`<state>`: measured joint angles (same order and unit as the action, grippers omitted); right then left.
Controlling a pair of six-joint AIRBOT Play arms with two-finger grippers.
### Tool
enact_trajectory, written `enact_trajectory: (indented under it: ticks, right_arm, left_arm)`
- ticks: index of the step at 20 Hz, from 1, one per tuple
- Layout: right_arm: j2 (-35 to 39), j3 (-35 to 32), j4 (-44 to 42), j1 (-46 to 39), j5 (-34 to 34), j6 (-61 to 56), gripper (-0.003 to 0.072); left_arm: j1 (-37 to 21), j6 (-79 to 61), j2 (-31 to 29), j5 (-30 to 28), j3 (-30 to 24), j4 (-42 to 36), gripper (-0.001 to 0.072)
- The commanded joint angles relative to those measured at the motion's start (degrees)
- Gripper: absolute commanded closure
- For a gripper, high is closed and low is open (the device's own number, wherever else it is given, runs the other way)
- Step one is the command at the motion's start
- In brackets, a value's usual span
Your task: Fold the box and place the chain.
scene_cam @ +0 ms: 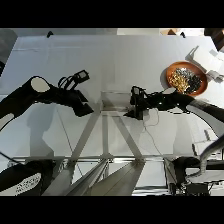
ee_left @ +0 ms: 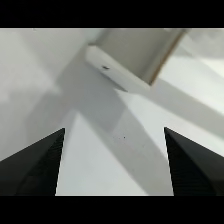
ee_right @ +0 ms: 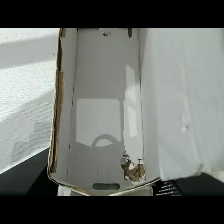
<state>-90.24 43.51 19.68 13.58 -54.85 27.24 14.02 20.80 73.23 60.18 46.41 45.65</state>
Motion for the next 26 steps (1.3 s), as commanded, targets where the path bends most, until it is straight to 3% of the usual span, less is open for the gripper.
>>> enact_trajectory:
  ticks: [1, 6, 14, 26]
  right_arm:
    - [0.0, 0.0, 0.0, 0.0, 0.0, 0.0, 0.0144]
    - [0.0, 0.0, 0.0, 0.0, 0.0, 0.0, 0.0144]
    - [0.0, 0.0, 0.0, 0.0, 0.0, 0.0, 0.0144]
    - [0.0, 0.0, 0.0, 0.0, 0.0, 0.0, 0.0144]
  left_arm:
    - [-3.9, -30.9, 5.7, 4.7, -1.4, -14.1, 0.0014]
    - [-4.5, -42.7, 12.1, 0.2, -1.4, -19.3, 0.0014]
    - [-5.0, -56.1, 15.1, 0.6, -1.3, -29.0, 0.0013]
    - [-1.1, -56.8, 17.0, -0.9, -1.3, -26.3, 0.0014]
